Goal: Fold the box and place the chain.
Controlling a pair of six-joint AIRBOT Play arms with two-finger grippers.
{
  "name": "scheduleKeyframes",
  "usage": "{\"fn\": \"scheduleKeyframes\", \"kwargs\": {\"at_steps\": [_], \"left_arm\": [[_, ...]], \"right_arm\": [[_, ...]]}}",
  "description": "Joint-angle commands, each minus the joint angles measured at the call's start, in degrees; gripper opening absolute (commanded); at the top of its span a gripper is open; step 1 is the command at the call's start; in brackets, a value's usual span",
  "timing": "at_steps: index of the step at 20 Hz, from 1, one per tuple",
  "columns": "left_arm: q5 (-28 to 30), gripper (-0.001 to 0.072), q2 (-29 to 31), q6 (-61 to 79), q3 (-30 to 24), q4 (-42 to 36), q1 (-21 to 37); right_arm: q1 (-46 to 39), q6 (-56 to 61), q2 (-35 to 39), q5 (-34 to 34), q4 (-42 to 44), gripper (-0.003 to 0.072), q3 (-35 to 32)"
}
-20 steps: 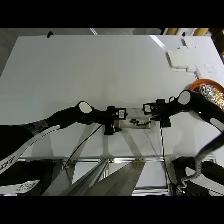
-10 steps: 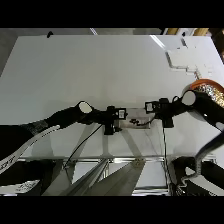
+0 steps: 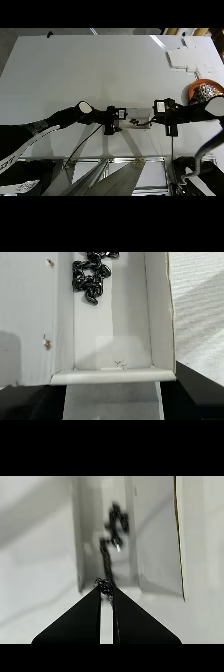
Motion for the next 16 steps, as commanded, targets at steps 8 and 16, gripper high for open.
{"fn": "scheduleKeyframes", "kwargs": {"at_steps": [8, 16], "left_arm": [[0.02, 0.0218, 0.02, 0.0, -0.02, 0.0, -0.02], [0.02, 0.0218, 0.02, 0.0, -0.02, 0.0, -0.02]], "right_arm": [[16.87, 14.8, -1.88, -20.5, 8.48, 0.002, -0.02], [17.53, 24.11, -8.7, -19.67, -12.24, 0.0227, 0.17]]}}
